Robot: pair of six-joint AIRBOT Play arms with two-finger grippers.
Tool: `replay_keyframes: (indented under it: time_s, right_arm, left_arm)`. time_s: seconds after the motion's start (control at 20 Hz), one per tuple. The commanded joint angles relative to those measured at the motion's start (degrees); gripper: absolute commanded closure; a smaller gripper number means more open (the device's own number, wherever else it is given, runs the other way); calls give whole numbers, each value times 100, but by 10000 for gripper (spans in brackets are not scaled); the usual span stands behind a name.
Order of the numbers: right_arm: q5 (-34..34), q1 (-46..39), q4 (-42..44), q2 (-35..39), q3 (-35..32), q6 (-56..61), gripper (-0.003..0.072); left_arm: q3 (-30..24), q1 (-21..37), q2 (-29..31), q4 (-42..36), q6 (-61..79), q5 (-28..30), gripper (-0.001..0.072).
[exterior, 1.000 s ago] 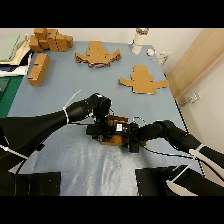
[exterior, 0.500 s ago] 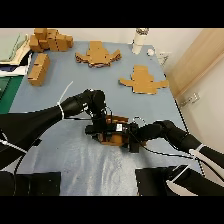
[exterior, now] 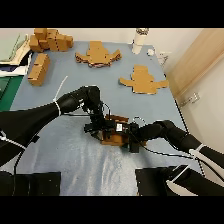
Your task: Fold the box.
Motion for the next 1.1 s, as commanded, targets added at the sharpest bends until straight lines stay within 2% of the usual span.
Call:
replay_keyframes:
  time_s: [0.0, 0.2, 0.65, 1.05]
  right_arm:
    - [2, -2, 0, 2, 0, -2, 215]
    - [2, -2, 0, 2, 0, -2, 215]
    - [0, -2, 0, 2, 0, -2, 215]
    - [2, -2, 0, 2, 0, -2, 215]
  left_arm:
    - [7, 26, 4, -33, 85, 9, 356]
    - [7, 131, 4, -44, 85, -42, 356]
    - [7, 404, 4, -203, 219, -553, 356]
    - [7, 605, 4, -835, 516, -560, 357]
